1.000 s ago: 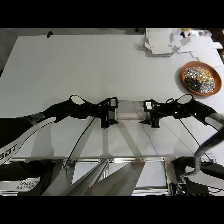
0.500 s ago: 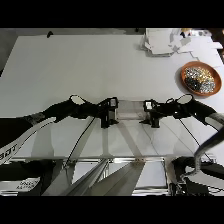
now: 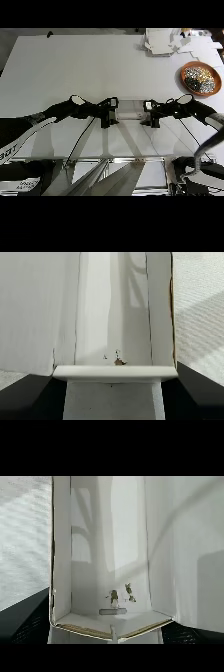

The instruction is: Fold the box and place the chain.

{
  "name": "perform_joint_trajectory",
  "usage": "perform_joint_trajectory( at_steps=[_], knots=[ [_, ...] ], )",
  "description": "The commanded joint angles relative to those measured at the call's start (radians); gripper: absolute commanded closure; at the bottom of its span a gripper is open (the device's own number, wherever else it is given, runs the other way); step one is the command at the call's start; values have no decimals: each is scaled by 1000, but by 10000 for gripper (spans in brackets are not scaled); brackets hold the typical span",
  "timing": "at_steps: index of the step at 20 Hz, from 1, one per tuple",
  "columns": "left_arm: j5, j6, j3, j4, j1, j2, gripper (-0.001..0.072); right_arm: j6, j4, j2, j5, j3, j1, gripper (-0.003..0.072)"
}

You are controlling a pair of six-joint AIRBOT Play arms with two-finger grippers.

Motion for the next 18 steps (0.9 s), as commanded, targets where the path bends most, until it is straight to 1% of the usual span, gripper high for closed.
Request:
perform_joint_trajectory(
  at_steps=[1, 5, 6, 8, 9, 10, 11, 12, 13, 16, 17, 18],
  knots=[
    [-2, 3, 0, 3, 0, 0, 573, 89, -69, 33, 5, 1, -5, -15],
    [-2, 3, 0, 3, 0, 0, 573, 227, -197, 126, 24, 2, -75, -1],
    [-2, 3, 0, 3, 0, 0, 573, 261, -215, 155, 24, 2, -106, 20],
    [-2, 2, 0, 3, 0, 0, 573, 333, -233, 198, 24, 2, -161, 176],
    [-2, 3, 0, 3, 0, 0, 573, 382, -232, 214, 36, 2, -190, 199],
    [-2, 3, 0, 3, 0, 0, 573, 414, -220, 228, 55, 2, -210, 283],
    [-2, 3, 0, 3, 0, 0, 573, 416, -198, 245, 87, 2, -223, 452],
    [-2, 3, 0, 3, 0, 0, 573, 407, -153, 264, 111, 2, -224, 638],
    [-2, 3, 0, 3, 0, 0, 573, 385, -82, 280, 131, 2, -224, 670],
    [-2, 3, 0, 3, 0, 0, 573, 306, 211, 298, 189, 2, -222, 670],
    [-2, 3, 0, 3, 0, 0, 573, 305, 270, 297, 185, 2, -207, 670],
    [-2, 3, 0, 3, 0, 0, 573, 305, 283, 293, 166, 2, -181, 670]
  ],
)
